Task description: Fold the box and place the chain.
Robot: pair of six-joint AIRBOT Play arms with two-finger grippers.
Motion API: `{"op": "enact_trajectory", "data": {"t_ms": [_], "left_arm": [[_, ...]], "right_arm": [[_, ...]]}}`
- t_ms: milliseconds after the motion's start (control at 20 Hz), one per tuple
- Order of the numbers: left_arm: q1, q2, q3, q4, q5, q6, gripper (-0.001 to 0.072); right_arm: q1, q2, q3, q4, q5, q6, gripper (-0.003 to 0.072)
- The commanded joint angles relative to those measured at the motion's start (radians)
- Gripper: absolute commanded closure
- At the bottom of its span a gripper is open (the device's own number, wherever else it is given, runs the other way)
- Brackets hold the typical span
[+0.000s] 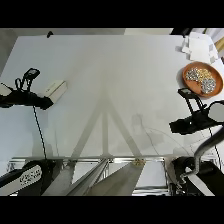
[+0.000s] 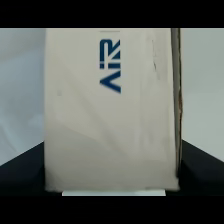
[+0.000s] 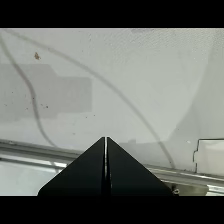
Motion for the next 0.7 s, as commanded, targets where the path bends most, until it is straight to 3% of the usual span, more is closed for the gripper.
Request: {"op": "enact_trajectory", "data": {"t_ms": [0,50,250,650], "left_arm": [[0.005,-0.022,0.000,0.035,-0.044,-0.055,0.0037],[0.005,-0.013,0.000,0.036,-0.054,-0.055,0.0009],[0.004,0.055,0.000,0.039,-0.076,-0.055,0.0008],[0.002,0.268,0.000,0.035,-0.019,-0.054,0.0009]], "right_arm": [[0.000,0.001,0.001,0.000,-0.001,0.001,0.0668],[0.000,0.001,0.001,0.000,-0.001,0.001,0.0668],[0.000,0.001,0.001,0.000,-0.001,0.001,0.0668],[0.000,0.001,0.001,0.000,-0.001,0.001,0.0668]]}}
